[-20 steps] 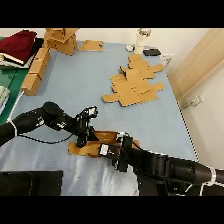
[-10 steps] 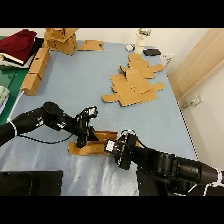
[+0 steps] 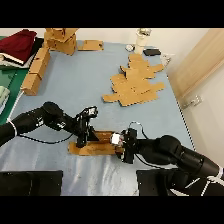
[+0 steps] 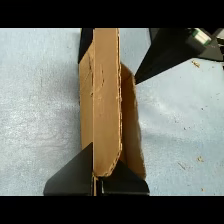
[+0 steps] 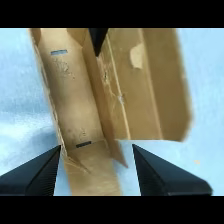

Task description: Fold the box.

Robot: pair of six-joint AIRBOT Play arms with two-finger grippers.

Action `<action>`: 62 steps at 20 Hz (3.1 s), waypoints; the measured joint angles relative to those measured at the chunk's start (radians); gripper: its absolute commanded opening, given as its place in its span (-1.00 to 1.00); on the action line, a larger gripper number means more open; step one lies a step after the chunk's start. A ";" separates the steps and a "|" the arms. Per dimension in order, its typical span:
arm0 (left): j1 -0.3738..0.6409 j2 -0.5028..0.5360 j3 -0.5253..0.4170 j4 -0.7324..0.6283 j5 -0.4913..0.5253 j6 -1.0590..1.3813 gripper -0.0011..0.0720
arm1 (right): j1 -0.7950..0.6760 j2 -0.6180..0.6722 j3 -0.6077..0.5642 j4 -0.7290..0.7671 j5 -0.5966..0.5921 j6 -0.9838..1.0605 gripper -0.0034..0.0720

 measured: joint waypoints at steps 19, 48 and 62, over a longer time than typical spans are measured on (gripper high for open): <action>0.000 0.000 0.000 0.000 -0.001 0.000 -0.94 | -0.246 -0.294 0.090 0.498 -0.200 -0.667 1.00; 0.000 0.000 0.000 0.000 -0.001 0.000 -0.94 | -0.243 -0.367 0.091 0.500 -0.168 -0.675 0.40; 0.000 0.000 0.000 0.000 0.000 0.000 -0.94 | -0.243 -0.369 0.092 0.499 -0.178 -0.674 0.40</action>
